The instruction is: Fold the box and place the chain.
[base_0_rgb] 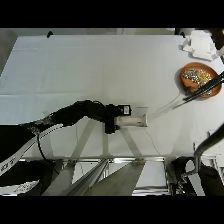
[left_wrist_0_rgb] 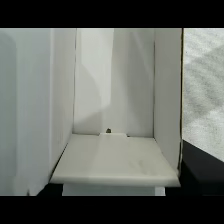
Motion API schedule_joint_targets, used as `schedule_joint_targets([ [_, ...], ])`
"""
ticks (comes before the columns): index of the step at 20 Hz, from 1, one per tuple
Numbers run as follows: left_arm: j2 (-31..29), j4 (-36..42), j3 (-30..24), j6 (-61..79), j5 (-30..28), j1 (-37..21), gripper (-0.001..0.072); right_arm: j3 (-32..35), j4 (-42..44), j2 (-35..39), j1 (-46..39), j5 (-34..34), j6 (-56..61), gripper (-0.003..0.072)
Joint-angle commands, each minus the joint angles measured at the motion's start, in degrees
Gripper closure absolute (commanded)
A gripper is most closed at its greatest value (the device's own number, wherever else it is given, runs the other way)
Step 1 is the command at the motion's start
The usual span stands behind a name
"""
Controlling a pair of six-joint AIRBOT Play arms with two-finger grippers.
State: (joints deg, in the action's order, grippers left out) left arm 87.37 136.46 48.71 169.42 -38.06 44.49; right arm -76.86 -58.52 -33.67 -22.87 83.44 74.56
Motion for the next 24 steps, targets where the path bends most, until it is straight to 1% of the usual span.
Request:
schedule_joint_targets([
  [1,0.0,0.0,0.0,0.0,0.0,0.0,0.0374,0.0,5.8,3.8,0.0,0.5,0.0,0.068],
  [3,0.0,0.0,0.0,0.0,0.0,0.0,0.0374,0.1,7.6,4.1,0.0,1.8,0.1,0.068],
  [5,0.0,0.0,0.0,0.0,0.0,0.0,0.0374,2.5,10.7,4.5,0.2,2.5,-0.1,0.068],
  [7,0.0,0.0,0.0,0.0,0.0,0.0,0.0374,8.1,11.6,5.9,2.5,2.3,-0.4,0.068],
  [9,0.0,0.0,0.0,0.0,0.0,0.0,0.0374,15.3,11.1,7.6,5.1,1.7,-1.4,0.068],
  [12,0.0,0.0,0.0,0.0,0.0,0.0,0.0374,22.3,11.0,9.4,7.8,-5.0,-1.0,0.068],
  [14,0.0,0.0,0.0,0.0,0.0,0.0,0.0374,23.4,11.0,9.6,9.2,-9.2,-0.9,0.068],
  [15,0.0,0.0,0.0,0.0,0.0,0.0,0.0374,23.5,11.0,9.6,9.9,-10.0,-0.9,0.068],
  [18,0.0,0.0,0.0,0.0,0.0,0.0,0.0374,23.8,11.5,9.6,12.8,-9.9,-0.8,0.068],
  [20,0.0,0.0,0.0,0.0,0.0,0.0,0.0374,25.2,13.2,9.7,15.9,-9.3,-0.9,0.068],
  [22,0.0,0.0,0.0,0.0,0.0,0.0,0.0374,28.6,12.5,9.7,20.9,-8.1,-0.9,0.068],
  [24,0.0,0.0,0.0,0.0,0.0,0.0,0.0374,34.2,9.5,9.7,26.4,-11.8,-0.8,0.068],
])
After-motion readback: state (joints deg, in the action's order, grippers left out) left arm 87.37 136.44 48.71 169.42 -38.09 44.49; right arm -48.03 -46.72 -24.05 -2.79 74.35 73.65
